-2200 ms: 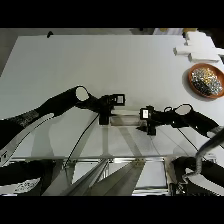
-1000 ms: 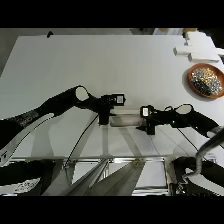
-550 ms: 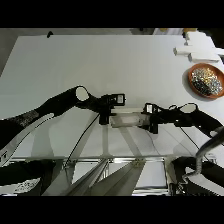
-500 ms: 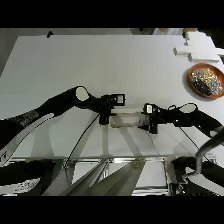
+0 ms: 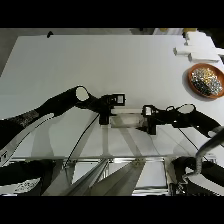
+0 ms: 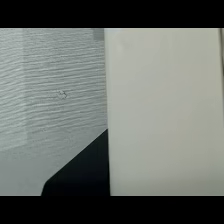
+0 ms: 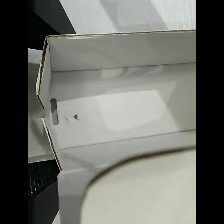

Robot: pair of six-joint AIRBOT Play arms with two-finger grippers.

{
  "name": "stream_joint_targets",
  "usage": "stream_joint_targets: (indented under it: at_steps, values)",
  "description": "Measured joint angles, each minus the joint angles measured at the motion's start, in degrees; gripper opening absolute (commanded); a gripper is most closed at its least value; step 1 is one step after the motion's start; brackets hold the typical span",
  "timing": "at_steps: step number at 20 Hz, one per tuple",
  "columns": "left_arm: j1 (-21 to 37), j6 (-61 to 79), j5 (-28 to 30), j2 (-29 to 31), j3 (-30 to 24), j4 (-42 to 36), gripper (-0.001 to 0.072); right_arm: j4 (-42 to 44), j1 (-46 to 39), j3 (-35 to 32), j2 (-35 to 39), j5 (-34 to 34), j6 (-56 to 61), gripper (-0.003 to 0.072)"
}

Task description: Fold the box and place the chain.

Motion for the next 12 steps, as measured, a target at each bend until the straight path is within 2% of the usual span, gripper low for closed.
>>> stream_joint_targets:
  at_steps: [2, 12]
  values:
    - [0.00, 0.00, -0.02, 0.00, 0.00, 0.00, 0.0010, 0.02, 0.07, -0.44, 0.00, -0.11, -0.07, 0.0556]
    - [-0.02, 0.04, -0.04, 0.00, 0.00, 0.04, 0.0010, 0.61, 3.08, -0.94, -2.86, -1.27, -0.28, 0.0542]
